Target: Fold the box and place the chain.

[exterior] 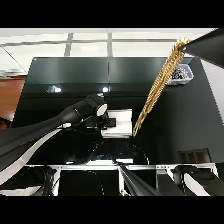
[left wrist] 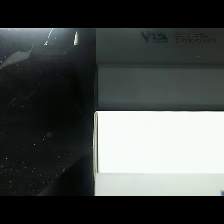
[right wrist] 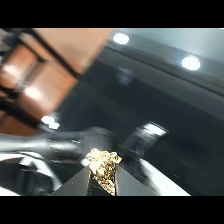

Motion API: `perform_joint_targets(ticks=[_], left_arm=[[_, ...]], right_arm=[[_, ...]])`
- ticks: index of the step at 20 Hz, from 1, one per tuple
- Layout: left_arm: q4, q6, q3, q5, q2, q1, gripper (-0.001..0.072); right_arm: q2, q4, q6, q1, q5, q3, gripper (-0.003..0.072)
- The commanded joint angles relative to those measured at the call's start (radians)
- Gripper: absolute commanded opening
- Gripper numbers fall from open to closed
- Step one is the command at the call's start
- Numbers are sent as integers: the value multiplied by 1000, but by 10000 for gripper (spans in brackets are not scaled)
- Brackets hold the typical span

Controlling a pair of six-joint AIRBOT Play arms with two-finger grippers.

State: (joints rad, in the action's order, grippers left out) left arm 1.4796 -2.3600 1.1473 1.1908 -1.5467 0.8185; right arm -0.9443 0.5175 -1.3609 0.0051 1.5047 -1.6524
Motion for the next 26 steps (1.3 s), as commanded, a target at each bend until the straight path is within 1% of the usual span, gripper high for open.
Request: perform_joint_targets(ticks=[1, 6, 14, 18, 21, 26], left_arm=[[0, 0, 1, 0, 0, 0, 30], [0, 0, 1, 0, 0, 0, 29], [0, 0, 1, 0, 0, 0, 29], [0, 0, 1, 0, 0, 0, 30], [0, 0, 1, 0, 0, 0, 30], [0, 0, 1, 0, 0, 0, 29]], right_arm=[[1, -151, 12, 10, -27, 2, 11], [1, -170, 11, 10, -79, 2, 12], [0, -169, 12, 9, -86, 1, 12], [0, -119, 19, 9, -91, 1, 11], [0, -115, 19, 9, -89, 1, 12], [0, -209, 21, 9, -86, 1, 11]])
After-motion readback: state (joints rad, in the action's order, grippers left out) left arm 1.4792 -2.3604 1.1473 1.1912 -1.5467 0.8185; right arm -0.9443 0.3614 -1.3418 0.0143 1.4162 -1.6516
